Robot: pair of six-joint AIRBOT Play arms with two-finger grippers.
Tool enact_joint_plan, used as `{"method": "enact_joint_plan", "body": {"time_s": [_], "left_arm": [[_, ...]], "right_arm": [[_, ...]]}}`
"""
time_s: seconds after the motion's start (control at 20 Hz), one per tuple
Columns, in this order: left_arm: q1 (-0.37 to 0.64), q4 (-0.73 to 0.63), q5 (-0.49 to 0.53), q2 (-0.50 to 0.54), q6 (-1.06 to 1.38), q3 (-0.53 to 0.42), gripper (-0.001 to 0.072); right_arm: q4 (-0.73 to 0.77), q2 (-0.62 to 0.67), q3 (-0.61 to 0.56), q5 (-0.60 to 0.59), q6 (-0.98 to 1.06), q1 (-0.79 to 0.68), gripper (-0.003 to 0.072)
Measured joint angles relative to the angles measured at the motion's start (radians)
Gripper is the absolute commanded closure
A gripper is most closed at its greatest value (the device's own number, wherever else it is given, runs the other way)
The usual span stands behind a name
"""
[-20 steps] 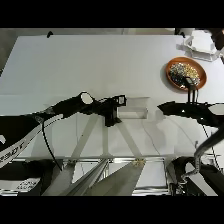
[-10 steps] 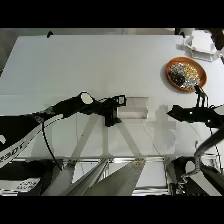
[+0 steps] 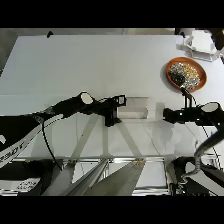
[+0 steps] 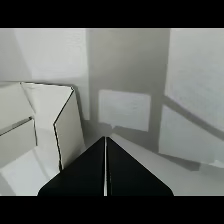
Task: Fold the box and place the chain.
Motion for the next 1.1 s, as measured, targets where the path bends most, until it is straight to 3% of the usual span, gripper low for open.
{"method": "enact_joint_plan", "body": {"time_s": [0.65,1.1], "left_arm": [[0.000,0.000,0.000,0.000,0.000,0.000,0.0620],[0.000,0.000,0.000,0.000,0.000,0.000,0.0620]], "right_arm": [[0.125,-0.057,0.000,-0.007,-0.134,0.093,0.0673],[0.162,0.003,0.000,0.030,-0.168,0.097,0.0673]]}}
